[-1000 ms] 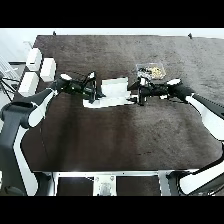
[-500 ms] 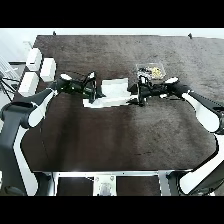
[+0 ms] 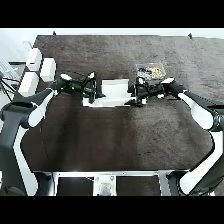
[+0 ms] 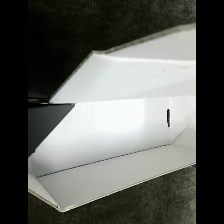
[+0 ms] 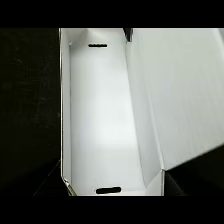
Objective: Fold the box and place the chain.
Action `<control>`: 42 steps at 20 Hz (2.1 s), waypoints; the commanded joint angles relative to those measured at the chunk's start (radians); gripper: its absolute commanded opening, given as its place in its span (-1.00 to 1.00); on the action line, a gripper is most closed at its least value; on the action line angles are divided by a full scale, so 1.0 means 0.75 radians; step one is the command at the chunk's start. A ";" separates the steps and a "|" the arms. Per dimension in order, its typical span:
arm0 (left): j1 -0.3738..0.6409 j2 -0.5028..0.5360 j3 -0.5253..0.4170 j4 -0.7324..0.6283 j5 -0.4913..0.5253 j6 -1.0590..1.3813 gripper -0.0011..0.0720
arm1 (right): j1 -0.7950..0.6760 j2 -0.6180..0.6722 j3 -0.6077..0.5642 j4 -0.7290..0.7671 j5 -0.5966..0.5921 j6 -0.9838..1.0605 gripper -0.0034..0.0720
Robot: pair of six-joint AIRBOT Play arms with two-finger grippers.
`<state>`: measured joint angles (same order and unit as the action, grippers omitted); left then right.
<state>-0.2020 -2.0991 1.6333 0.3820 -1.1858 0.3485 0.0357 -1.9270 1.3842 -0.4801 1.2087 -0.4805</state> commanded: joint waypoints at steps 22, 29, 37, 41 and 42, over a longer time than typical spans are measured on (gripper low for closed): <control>-0.001 -0.001 0.000 -0.001 0.000 -0.001 -0.90 | 0.038 -0.119 0.126 -0.017 0.088 -0.047 0.72; -0.001 -0.001 0.001 -0.001 0.000 0.000 -0.91 | 0.034 -0.137 0.155 -0.042 0.054 -0.084 0.72; -0.001 -0.001 0.000 -0.001 0.000 0.000 -0.91 | 0.034 -0.148 0.155 -0.029 0.054 -0.099 0.72; -0.001 -0.001 0.000 -0.001 0.000 0.000 -0.91 | 0.034 -0.148 0.155 -0.022 0.055 -0.099 0.72; -0.001 -0.001 0.001 -0.001 0.000 0.000 -0.91 | 0.034 -0.150 0.155 -0.019 0.055 -0.099 0.72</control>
<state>-0.2028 -2.0991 1.6333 0.3813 -1.1854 0.3481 0.0608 -2.0377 1.4990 -0.5022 1.2503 -0.5537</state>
